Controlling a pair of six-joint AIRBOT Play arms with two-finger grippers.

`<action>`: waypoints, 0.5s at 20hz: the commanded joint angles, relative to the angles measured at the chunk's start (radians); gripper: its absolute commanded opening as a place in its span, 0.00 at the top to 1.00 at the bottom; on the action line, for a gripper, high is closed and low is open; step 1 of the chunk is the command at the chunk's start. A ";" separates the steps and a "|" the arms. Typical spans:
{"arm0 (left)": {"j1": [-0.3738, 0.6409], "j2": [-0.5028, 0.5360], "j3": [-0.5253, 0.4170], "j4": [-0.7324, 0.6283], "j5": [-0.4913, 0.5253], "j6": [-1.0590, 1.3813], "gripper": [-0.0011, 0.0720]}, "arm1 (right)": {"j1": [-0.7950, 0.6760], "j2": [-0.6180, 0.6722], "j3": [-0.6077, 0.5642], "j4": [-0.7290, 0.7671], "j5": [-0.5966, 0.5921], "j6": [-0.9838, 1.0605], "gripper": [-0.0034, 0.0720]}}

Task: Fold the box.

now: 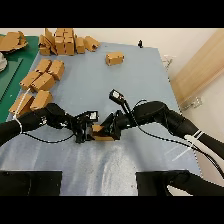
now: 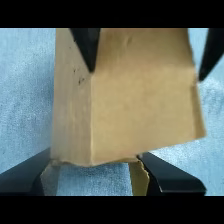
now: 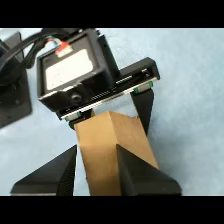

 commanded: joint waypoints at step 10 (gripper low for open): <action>0.000 0.000 0.000 0.000 0.000 0.000 0.44 | 0.108 0.001 0.005 -0.196 0.113 -0.179 0.45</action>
